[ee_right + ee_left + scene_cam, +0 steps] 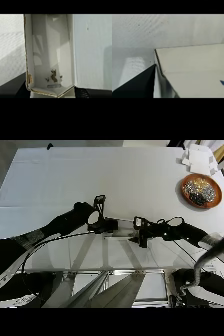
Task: Fold the box and place the chain.
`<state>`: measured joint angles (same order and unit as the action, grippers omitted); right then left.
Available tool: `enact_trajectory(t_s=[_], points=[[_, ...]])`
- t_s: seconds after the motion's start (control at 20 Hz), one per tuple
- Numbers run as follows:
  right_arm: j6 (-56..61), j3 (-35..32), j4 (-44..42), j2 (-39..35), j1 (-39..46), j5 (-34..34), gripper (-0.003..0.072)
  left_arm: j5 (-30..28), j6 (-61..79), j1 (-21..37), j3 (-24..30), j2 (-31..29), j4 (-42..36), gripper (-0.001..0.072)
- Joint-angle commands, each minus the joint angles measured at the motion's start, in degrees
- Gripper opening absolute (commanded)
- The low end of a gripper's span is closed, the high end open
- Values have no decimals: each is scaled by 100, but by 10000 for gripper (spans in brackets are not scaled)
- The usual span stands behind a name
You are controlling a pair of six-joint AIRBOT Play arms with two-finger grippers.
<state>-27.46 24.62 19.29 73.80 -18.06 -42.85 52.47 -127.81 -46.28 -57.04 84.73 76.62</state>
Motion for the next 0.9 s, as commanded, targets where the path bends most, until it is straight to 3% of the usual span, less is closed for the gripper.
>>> enact_trajectory(t_s=[0.0, 0.05, 0.15, 0.3, 0.5, 0.6, 0.85], points=[[2, 0, 0, -2, -2, 2, 382, 39, 46, -37, -7, 153, 24, 336], [2, 0, -2, -2, -2, 2, 382, 70, 79, -35, -9, 160, 37, 302], [2, 0, -2, -2, -2, 2, 382, 144, 267, -35, -37, 157, 39, 107], [2, 0, -2, -2, -2, 2, 382, 175, 422, -35, -105, 160, 37, 3], [2, 0, -2, -2, -2, 2, 382, 310, 417, -52, -127, 245, 35, 22], [2, 0, -2, -2, -2, 2, 382, 295, 426, -79, -131, 264, 37, 156], [2, 0, -2, -2, -2, 2, 382, 315, 595, -92, -133, 264, 35, 152]])
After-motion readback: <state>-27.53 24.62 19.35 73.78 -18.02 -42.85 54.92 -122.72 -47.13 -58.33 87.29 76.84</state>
